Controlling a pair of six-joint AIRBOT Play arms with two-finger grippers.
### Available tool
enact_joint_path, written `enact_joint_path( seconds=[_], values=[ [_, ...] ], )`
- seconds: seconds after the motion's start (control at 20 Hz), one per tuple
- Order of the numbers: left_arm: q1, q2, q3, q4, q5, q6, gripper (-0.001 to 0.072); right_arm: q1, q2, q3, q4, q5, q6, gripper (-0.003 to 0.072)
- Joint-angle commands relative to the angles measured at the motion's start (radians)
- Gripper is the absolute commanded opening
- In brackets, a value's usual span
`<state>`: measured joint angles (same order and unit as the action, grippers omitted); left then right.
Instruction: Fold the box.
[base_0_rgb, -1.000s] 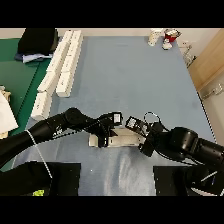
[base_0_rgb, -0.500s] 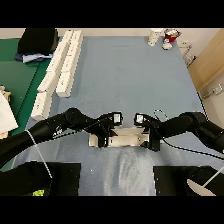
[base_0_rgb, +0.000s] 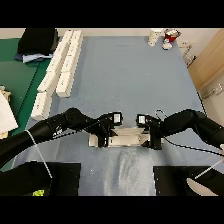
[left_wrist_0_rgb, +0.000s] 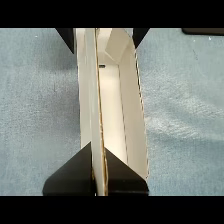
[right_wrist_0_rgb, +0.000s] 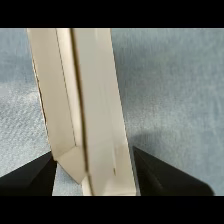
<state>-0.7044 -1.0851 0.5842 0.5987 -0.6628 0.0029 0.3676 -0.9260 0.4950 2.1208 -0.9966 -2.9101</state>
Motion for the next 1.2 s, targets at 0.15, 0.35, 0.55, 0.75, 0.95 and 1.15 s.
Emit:
enact_joint_path(
  seconds=[0.15, 0.35, 0.55, 0.75, 0.95, 1.15],
  values=[
    [0.000, 0.000, 0.000, 0.000, 0.000, 0.000, 0.0014, 0.002, -0.003, 0.000, 0.009, -0.002, 0.022, 0.0720],
    [0.000, 0.000, 0.000, 0.000, 0.000, 0.000, 0.0014, 0.002, -0.004, -0.002, 0.069, 0.017, -0.099, 0.0713],
    [0.000, 0.000, 0.000, 0.000, 0.000, 0.000, 0.0014, 0.003, -0.003, -0.045, 0.069, 0.036, -0.099, 0.0655],
    [0.000, 0.000, 0.000, 0.000, 0.000, 0.000, 0.0014, 0.059, -0.003, -0.085, 0.074, 0.108, -0.099, 0.0654],
    [0.000, 0.000, 0.000, 0.000, 0.000, 0.000, 0.0014, 0.069, -0.003, -0.113, 0.065, 0.157, -0.099, 0.0654],
    [0.000, 0.000, 0.000, 0.000, 0.000, 0.000, 0.0014, 0.069, -0.004, -0.118, 0.052, 0.179, -0.099, 0.0643]
  ],
)
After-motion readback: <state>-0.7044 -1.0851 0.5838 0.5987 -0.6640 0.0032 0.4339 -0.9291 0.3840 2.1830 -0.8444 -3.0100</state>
